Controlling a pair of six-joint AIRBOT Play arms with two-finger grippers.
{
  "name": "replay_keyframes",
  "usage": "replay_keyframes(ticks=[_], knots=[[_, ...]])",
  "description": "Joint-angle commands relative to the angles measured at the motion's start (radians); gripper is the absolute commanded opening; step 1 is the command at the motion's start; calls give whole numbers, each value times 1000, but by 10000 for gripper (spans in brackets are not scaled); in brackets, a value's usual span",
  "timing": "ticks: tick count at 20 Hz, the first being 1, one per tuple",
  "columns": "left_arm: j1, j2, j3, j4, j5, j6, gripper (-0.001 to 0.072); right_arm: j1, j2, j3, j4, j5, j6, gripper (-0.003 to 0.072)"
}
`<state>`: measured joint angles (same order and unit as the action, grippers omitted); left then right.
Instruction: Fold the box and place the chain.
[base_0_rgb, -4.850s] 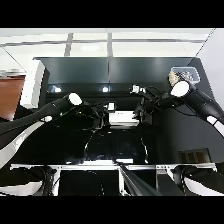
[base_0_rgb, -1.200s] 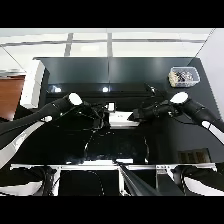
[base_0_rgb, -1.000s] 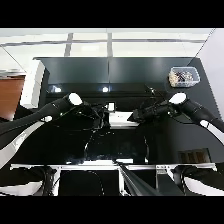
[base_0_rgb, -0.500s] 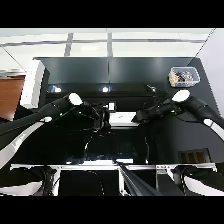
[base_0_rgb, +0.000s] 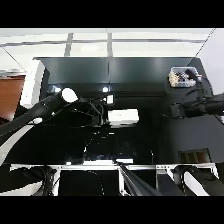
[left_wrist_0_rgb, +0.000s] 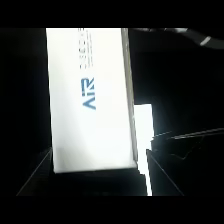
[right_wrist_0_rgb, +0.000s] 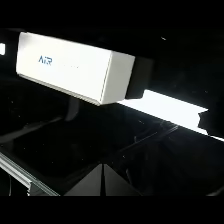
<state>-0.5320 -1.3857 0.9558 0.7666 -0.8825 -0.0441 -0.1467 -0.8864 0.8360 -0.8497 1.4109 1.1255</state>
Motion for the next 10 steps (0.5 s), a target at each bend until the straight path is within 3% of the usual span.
replay_keyframes(ticks=[1, 6, 10], knots=[[-37, 1, 80, 0, -7, -131, 718, -52, 73, 3, -39, 43, 16, 16], [-81, -161, 263, -19, 14, -309, 718, -53, 73, 3, -42, 10, 17, 16], [-86, -253, 290, -71, -6, -309, 718, -53, 73, 3, -42, 10, 16, 17]])
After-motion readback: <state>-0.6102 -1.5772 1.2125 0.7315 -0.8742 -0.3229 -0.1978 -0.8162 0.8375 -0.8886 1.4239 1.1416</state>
